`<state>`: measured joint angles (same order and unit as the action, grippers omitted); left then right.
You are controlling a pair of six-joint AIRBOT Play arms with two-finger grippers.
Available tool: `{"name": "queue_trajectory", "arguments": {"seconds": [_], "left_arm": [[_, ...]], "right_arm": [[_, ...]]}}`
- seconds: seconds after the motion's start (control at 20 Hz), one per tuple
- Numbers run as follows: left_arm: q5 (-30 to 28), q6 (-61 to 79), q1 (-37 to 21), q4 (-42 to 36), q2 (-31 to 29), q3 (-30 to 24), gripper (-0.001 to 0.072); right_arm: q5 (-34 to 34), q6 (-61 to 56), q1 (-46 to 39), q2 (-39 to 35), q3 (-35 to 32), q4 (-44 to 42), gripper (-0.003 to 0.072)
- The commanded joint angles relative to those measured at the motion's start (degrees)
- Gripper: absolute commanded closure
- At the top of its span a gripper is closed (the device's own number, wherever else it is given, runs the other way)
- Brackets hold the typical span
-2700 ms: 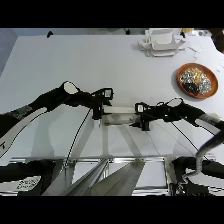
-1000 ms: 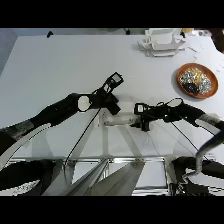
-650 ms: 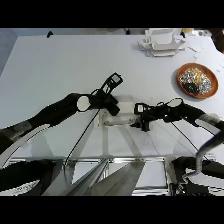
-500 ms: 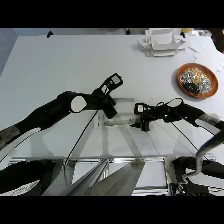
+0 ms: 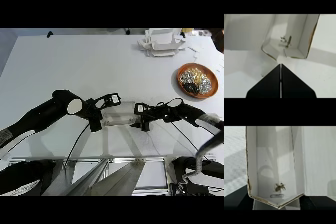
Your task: Fold the box and place the chain.
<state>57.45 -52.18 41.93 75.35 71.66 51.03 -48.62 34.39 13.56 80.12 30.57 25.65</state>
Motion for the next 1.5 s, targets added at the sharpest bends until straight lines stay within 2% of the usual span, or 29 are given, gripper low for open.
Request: {"name": "queue_trajectory", "arguments": {"seconds": [0.0, 0.1, 0.25, 0.35, 0.45, 0.55, 0.9, 1.45], "left_arm": [[4.13, 2.56, -1.73, 1.9, 0.63, -0.68, 0.0705], [5.55, 7.8, -3.98, 1.79, 0.63, -2.14, 0.0705], [1.99, 23.98, -6.14, -4.52, 0.66, -5.6, 0.0686], [-2.95, 33.22, -7.19, -12.61, 0.74, -7.02, 0.0559], [-7.1, 35.1, -7.91, -17.44, 1.07, -7.04, 0.0558], [-8.7, 35.8, -8.13, -18.38, 2.03, -7.06, 0.0558], [-8.85, 38.77, -8.02, -19.87, 4.94, -7.04, 0.0558], [-10.38, 47.06, -7.15, -29.44, 6.38, -7.04, 0.0579]], "right_arm": [[-0.02, -0.02, 0.0, 0.0, 0.04, 0.0, 0.032], [-0.02, -0.02, 0.0, 0.0, 0.04, 0.0, 0.032], [-0.02, -0.02, 0.0, 0.0, 0.04, 0.0, 0.032], [-0.02, -0.02, 0.0, 0.0, 0.04, 0.0, 0.032], [-0.02, -0.02, 0.0, 0.0, 0.04, 0.0, 0.032], [-0.04, -0.02, 0.0, 0.0, 0.04, 0.0, 0.032], [-0.02, -0.02, 0.0, 0.0, 0.04, 0.0, 0.032], [-0.02, -0.02, 0.0, 0.0, 0.04, 0.0, 0.032]]}}
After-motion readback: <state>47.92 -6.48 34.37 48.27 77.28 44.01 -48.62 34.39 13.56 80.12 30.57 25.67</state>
